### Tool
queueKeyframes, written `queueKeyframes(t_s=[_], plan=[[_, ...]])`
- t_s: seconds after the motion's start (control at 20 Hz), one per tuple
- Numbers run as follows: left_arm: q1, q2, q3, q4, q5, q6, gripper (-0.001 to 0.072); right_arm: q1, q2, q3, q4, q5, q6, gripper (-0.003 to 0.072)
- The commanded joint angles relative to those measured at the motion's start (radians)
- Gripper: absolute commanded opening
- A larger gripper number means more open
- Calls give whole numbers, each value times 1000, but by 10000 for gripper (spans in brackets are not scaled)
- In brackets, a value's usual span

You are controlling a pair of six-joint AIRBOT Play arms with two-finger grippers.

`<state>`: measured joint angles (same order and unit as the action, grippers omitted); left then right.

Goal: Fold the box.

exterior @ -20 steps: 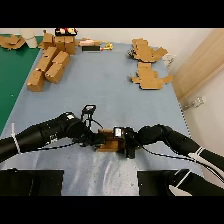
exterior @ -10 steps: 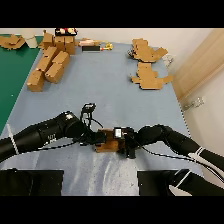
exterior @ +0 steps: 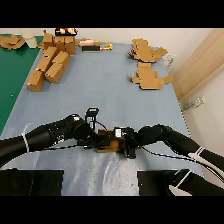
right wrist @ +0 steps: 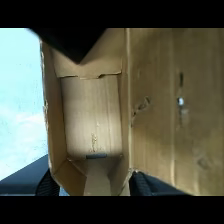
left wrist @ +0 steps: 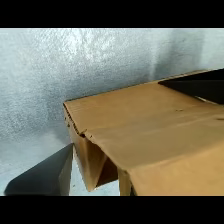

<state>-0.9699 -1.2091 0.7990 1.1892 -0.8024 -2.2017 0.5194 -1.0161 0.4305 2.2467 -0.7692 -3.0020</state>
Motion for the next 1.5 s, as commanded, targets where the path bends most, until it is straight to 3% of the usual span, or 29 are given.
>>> queueKeyframes(t_s=[0.0, 0.35, 0.7, 1.0, 1.05, 1.1, 1.2, 1.25, 1.45], plan=[[-15, -37, 5, 20, 11, -90, 416, 0, -1, 0, 2, 1, 2, 445], [-16, -75, 23, 84, 4, -148, 415, 0, -1, 0, 2, 1, 2, 446], [-40, -142, 119, 177, -97, -148, 399, 0, -1, 0, 2, 1, 2, 445], [-41, -173, 135, 183, -164, -147, 396, 0, -1, 0, 2, 1, 2, 445], [-40, -175, 135, 183, -159, -146, 320, 0, -1, 0, 2, 1, 2, 445], [-40, -175, 135, 183, -148, -144, 185, 0, -1, 0, 2, 1, 2, 446], [-40, -175, 135, 183, -124, -145, 157, 0, -1, 0, 1, 1, 2, 445], [-41, -175, 135, 180, -116, -142, 15, 0, -1, 0, 2, 1, 2, 446], [-47, -175, 135, 175, -113, -143, 13, 0, -1, 0, 2, 1, 2, 445]])
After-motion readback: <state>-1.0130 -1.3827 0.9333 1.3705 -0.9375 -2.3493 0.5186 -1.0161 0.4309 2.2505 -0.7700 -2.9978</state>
